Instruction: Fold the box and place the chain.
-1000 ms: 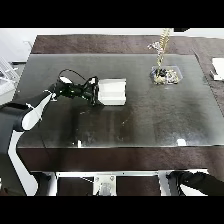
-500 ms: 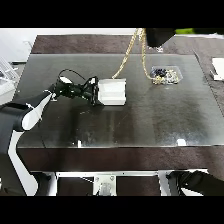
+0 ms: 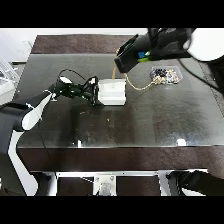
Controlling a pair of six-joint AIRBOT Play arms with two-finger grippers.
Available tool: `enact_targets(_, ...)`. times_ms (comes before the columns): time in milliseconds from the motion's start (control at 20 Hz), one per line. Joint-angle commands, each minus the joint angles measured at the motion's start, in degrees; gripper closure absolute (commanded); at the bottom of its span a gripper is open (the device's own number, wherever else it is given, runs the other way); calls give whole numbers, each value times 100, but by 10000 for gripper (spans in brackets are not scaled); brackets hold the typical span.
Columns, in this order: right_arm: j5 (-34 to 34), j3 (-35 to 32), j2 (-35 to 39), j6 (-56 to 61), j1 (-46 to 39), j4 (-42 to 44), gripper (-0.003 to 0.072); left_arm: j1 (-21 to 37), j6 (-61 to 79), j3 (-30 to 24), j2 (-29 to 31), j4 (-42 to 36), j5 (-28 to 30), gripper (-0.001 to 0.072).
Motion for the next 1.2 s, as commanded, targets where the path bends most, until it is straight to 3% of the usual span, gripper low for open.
enact_targets(0,-267,-452,-138,199,35,15,671,2,-2,4,2,0,-2,223)
enact_targets(350,-918,-852,-649,280,24,15,671,2,-2,4,2,0,-2,223)
enact_targets(1050,-933,-876,-1985,271,-166,-50,671,2,0,4,2,0,-26,222)
enact_targets(1100,-931,-876,-2002,269,-208,-50,582,2,0,4,2,0,-28,223)
enact_targets(1150,-892,-874,-2000,208,-262,-50,421,2,0,4,2,0,-28,223)
